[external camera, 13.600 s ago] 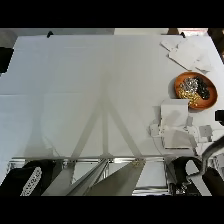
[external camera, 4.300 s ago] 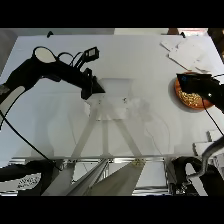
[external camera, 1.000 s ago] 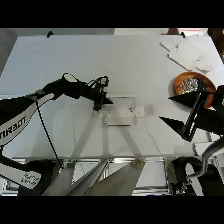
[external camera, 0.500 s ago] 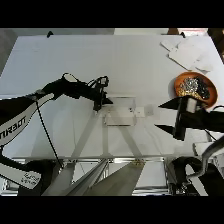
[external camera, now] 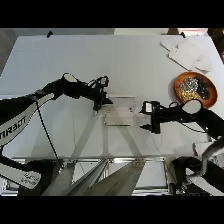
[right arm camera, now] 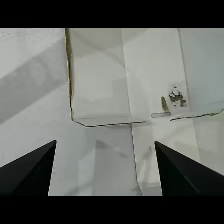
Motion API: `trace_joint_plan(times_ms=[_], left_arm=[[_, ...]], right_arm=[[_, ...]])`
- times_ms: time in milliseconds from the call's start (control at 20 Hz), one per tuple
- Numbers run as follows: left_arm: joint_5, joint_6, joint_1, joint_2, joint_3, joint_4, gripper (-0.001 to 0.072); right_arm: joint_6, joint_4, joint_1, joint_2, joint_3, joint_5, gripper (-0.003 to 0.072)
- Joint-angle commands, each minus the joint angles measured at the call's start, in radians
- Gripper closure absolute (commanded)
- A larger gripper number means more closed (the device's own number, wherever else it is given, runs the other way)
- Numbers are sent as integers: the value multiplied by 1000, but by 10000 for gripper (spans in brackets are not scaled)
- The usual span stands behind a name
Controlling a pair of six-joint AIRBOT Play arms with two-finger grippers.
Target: Fold the box and place the chain.
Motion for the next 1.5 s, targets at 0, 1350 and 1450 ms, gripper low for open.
trace_joint_plan(times_ms=[0, 1350, 1450], left_arm=[[0, 0, 0, -1, 0, 0, 696], [0, 0, 0, 0, 0, 0, 696], [0, 0, 0, -1, 0, 0, 696]], right_arm=[[-116, 96, 13, -118, -3, -65, -7], [-3, 246, 13, -192, 3, -129, -7], [56, 241, 13, -192, 11, -154, -7]])
